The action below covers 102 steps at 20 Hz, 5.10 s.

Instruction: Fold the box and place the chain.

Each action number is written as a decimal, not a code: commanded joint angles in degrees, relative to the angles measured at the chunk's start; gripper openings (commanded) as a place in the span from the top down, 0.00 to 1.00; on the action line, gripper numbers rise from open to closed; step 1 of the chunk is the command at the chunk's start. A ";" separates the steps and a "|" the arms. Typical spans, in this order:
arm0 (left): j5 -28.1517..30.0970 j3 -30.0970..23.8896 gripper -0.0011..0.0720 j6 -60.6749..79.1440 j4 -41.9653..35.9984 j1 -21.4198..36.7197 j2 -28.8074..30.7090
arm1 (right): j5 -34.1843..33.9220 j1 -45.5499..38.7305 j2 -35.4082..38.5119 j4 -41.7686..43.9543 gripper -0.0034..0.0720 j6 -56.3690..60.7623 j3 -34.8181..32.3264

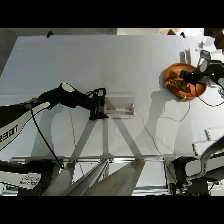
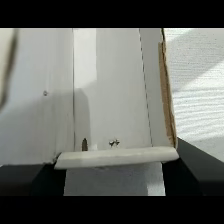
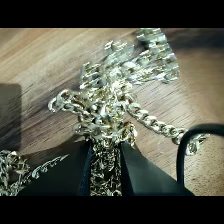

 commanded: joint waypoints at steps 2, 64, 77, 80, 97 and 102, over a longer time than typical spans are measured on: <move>0.00 -0.02 0.74 0.00 0.02 0.00 0.00 | 3.41 1.68 1.88 0.00 0.94 -2.21 -0.04; 0.00 -0.02 0.74 0.00 0.02 0.00 0.00 | 23.10 34.45 27.65 36.89 0.94 -46.27 -9.38; 0.00 -0.02 0.74 0.00 0.02 0.00 0.00 | 18.08 34.25 30.97 25.55 0.38 -38.14 -10.16; 0.00 -0.02 0.74 0.00 0.02 0.00 0.00 | 18.67 30.01 32.63 22.93 0.38 -37.24 -10.19; 0.00 -0.02 0.74 0.00 0.02 0.00 0.00 | 15.96 15.52 31.04 44.46 0.09 -112.28 -29.99; 0.00 -0.02 0.74 0.00 0.02 0.00 0.00 | 13.22 15.76 27.67 50.49 0.11 -116.69 -30.42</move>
